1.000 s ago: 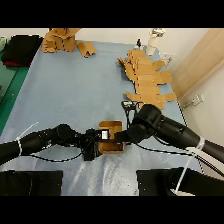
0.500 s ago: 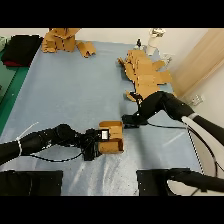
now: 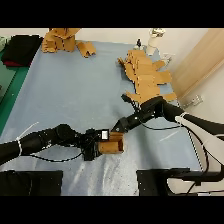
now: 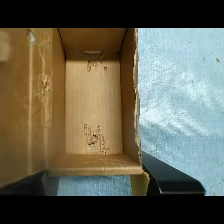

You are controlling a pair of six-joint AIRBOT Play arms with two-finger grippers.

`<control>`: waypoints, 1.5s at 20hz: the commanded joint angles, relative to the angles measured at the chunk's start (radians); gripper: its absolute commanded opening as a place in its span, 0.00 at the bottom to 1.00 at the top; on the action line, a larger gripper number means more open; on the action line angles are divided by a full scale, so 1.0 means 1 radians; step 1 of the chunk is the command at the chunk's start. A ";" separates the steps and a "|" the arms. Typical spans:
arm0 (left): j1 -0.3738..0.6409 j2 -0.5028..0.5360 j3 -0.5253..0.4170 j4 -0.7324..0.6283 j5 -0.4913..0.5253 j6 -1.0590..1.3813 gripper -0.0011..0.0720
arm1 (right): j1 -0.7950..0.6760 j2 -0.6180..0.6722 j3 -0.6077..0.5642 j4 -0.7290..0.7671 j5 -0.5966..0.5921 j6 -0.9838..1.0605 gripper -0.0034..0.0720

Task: Fold the box.

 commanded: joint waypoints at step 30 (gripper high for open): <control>0.001 0.000 0.000 0.000 0.000 0.000 0.65 | 0.630 0.766 -0.368 -0.764 0.708 0.064 0.05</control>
